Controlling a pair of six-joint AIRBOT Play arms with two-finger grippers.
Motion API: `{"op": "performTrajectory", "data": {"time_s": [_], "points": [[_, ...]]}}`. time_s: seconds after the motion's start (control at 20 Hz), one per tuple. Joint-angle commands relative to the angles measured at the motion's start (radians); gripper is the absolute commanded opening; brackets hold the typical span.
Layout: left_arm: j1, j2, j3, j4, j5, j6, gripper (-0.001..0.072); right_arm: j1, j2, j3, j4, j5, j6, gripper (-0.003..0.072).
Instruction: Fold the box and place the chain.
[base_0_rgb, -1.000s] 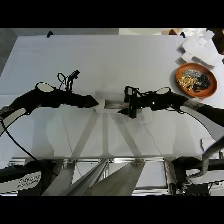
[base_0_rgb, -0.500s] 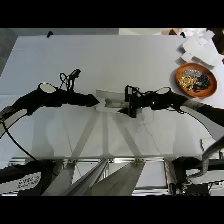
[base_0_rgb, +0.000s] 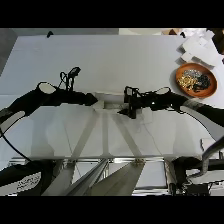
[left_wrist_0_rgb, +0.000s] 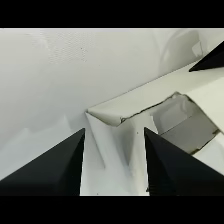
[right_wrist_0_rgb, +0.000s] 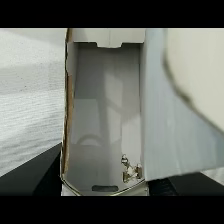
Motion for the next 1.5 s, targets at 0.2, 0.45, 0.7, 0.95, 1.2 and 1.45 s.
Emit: {"op": "performTrajectory", "data": {"time_s": [0.2, 0.45, 0.7, 0.95, 1.2, 1.45], "points": [[-0.04, 0.032, 0.02, 0.204, -0.019, -0.2, 0.0393, 0.0, 0.0, 0.0, 0.002, -0.003, 0.002, 0.0439], [-0.075, 0.026, 0.02, 0.261, 0.012, -0.286, 0.039, 0.0, 0.0, 0.0, 0.002, -0.003, 0.002, 0.0439], [-0.096, 0.026, 0.02, 0.444, 0.032, -0.474, 0.0391, 0.0, 0.0, 0.0, 0.002, -0.003, 0.002, 0.0439], [-0.14, 0.025, 0.036, 0.522, 0.02, -0.586, 0.0391, 0.0, 0.0, 0.0, 0.002, -0.003, 0.002, 0.0439], [-0.208, -0.018, 0.154, 0.626, -0.053, -0.678, 0.0391, 0.0, 0.0, 0.0, 0.002, -0.003, 0.002, 0.0439], [-0.256, -0.103, 0.231, 0.699, -0.123, -0.82, 0.039, 0.0, 0.0, 0.0, 0.002, -0.003, 0.002, 0.0439]]}}
